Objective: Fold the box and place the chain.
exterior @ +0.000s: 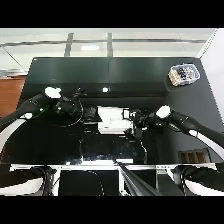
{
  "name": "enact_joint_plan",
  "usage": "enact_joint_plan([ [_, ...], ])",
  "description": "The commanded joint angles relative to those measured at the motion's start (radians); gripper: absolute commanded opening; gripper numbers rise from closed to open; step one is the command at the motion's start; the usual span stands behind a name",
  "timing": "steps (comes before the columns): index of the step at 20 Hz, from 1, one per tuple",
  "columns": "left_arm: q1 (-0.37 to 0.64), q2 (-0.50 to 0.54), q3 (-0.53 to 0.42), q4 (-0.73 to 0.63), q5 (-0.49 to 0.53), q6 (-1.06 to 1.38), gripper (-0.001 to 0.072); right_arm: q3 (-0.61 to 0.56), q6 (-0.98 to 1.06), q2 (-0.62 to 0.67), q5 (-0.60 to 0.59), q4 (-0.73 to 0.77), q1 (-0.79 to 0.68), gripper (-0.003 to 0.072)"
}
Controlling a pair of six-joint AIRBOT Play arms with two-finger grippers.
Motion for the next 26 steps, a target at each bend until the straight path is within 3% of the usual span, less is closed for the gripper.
enact_joint_plan([
  [1,-0.069,0.000,0.071,0.194,0.013,-0.182,0.0393,0.000,0.000,-0.001,0.000,0.000,0.001,0.0138],
  [6,-0.130,0.000,0.104,0.295,0.026,-0.279,0.0287,0.000,0.000,-0.001,-0.001,0.000,0.001,0.0137],
  [8,-0.163,-0.001,0.105,0.328,0.052,-0.336,0.0282,0.000,0.000,-0.001,-0.001,0.001,0.001,0.0137],
  [11,-0.234,-0.001,0.119,0.486,0.098,-0.485,0.0282,0.000,0.000,-0.001,-0.001,0.001,0.001,0.0137],
  [17,-0.344,-0.011,0.174,0.713,0.090,-0.769,0.0282,0.000,0.000,-0.001,-0.001,0.001,0.001,0.0137],
  [26,-0.433,-0.088,0.213,0.759,0.116,-0.956,0.0282,0.000,0.000,-0.001,-0.001,0.000,0.001,0.0137],
])
